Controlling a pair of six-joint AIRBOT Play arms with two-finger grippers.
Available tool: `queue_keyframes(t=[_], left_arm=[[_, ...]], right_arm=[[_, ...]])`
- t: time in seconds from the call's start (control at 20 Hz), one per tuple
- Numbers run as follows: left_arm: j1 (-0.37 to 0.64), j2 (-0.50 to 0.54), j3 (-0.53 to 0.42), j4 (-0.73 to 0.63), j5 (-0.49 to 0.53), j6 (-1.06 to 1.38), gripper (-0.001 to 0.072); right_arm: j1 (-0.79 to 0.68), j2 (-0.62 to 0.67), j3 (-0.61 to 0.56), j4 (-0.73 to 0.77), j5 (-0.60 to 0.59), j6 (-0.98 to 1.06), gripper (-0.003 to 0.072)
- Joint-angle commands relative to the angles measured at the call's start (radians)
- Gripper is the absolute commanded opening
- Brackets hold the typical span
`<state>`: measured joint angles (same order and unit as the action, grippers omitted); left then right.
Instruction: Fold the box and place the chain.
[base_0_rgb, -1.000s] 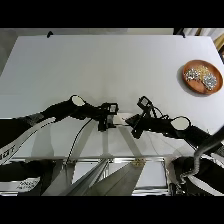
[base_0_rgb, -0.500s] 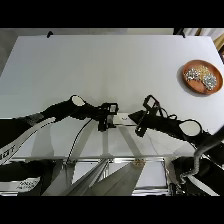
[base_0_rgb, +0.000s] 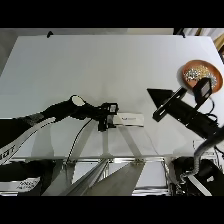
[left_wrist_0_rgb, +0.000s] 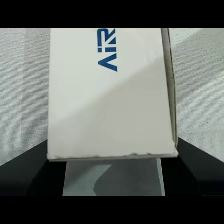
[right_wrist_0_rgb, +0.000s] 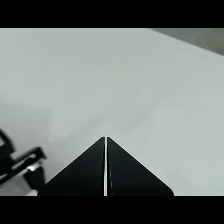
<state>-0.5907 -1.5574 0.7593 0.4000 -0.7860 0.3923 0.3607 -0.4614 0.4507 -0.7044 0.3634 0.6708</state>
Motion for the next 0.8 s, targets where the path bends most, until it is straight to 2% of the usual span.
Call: queue_keyframes(t=[0.0,0.1,0.2,0.4,0.5,0.75], left_arm=[[0.001,0.0,0.001,0.0,0.0,0.0,0.0256],[0.001,0.0,0.001,0.0,0.0,0.0,0.0256],[0.001,0.0,0.001,0.0,0.0,0.0,0.0256],[0.001,0.0,0.001,0.0,0.0,0.0,0.0256],[0.001,0.0,0.001,0.0,0.0,0.0,0.0256],[0.001,0.0,0.001,0.0,0.0,0.0,0.0256]], right_arm=[[-0.192,-0.069,0.167,-0.497,0.293,0.414,0.001],[-0.332,-0.198,0.296,-0.624,0.559,0.455,0.001],[-0.451,-0.338,0.391,-0.624,0.79,0.492,0.001],[-0.548,-0.558,0.408,-0.605,1.24,0.586,0.0014],[-0.548,-0.608,0.406,-0.605,1.33,0.605,0.0014],[-0.548,-0.608,0.405,-0.593,1.266,0.641,0.0018]])
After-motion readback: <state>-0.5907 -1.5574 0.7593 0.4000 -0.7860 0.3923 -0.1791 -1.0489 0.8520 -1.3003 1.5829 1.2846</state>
